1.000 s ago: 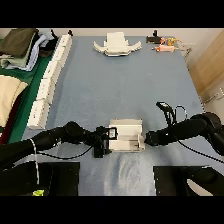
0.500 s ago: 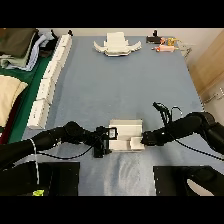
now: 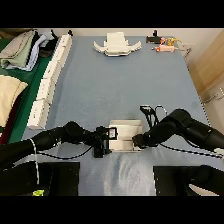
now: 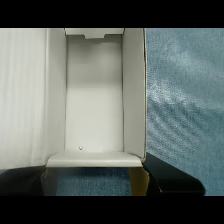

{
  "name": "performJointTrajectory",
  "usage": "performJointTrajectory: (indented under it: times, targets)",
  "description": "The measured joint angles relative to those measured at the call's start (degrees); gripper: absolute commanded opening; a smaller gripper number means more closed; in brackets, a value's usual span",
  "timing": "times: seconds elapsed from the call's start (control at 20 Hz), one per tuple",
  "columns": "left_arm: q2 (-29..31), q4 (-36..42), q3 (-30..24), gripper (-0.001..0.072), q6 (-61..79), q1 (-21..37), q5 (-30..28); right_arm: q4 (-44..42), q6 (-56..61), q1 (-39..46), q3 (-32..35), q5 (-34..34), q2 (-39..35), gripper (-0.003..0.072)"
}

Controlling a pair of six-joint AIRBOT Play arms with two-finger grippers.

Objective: Fold the box.

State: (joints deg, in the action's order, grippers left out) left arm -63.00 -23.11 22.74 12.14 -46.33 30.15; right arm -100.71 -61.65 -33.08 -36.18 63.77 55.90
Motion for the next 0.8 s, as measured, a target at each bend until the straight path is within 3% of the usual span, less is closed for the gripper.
performJointTrajectory:
  times: [0.45,0.55,0.6,0.65,0.8]
  targets:
    - [0.0,0.0,0.0,0.0524,0.0,0.0,0.0,8.6,17.4,-8.8,-6.6,3.2,11.0,0.0298]
    - [0.0,0.0,0.0,0.0524,0.0,0.0,0.0,9.0,19.2,-9.1,-6.9,3.7,11.6,0.0181]
    - [0.0,0.0,0.0,0.0524,0.0,0.0,0.0,9.3,19.8,-9.2,-7.0,3.9,11.8,0.0051]
    - [0.0,0.0,0.0,0.0524,0.0,0.0,0.0,9.7,20.4,-9.3,-7.0,4.5,12.0,0.0003]
    - [0.0,0.0,0.0,0.0524,-0.2,0.0,0.0,10.0,21.2,-9.4,-7.1,4.2,12.2,0.0001]
